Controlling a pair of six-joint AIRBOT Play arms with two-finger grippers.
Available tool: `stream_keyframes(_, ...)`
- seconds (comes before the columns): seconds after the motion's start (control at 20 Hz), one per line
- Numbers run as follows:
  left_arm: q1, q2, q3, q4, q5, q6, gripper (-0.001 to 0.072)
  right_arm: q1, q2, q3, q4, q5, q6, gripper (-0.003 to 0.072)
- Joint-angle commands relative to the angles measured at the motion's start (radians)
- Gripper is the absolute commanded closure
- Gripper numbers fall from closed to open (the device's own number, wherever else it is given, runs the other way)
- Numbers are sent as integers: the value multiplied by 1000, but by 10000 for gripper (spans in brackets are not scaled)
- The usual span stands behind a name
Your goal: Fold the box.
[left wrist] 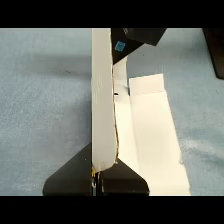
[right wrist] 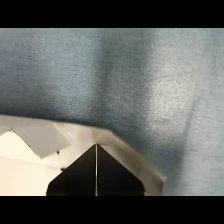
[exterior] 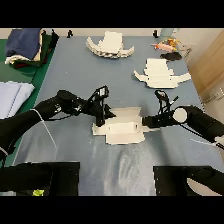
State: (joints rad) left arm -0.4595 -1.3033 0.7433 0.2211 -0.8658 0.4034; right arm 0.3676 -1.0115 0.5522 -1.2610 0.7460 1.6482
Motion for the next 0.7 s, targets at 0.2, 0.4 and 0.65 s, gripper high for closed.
stream_keyframes(0.2, 0, -15, -80, -96, 0, 162, 696, 1, 86, -1, 24, -2, 2, 684)
stream_keyframes(0.4, 0, -15, -93, -102, -2, 167, 696, 1, 105, -1, -2, -3, 13, 684)
stream_keyframes(0.65, 0, 0, -98, -102, -2, 167, 696, 1, 105, -1, -26, -10, 21, 685)
